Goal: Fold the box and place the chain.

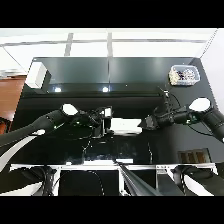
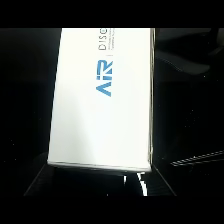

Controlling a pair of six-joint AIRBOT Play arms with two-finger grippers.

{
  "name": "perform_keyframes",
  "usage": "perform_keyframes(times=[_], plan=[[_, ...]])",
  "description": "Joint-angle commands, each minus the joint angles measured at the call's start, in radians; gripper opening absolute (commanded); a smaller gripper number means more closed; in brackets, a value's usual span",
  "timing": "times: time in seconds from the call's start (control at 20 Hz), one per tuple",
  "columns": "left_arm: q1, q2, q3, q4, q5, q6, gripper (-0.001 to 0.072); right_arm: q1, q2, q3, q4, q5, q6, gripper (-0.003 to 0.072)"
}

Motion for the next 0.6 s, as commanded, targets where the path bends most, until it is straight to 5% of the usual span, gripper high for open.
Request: perform_keyframes(times=[0.0, 0.55], plan=[[0.0, -0.001, 0.0, 0.0, 0.0, 0.0, 0.0465, -0.015, 0.005, -0.053, -0.029, -0.03, 0.013, 0.0018], [0.0, -0.001, 0.0, 0.0, 0.0, 0.0, 0.0465, -0.015, -0.001, -0.068, -0.055, -0.1, 0.031, 0.0017]])
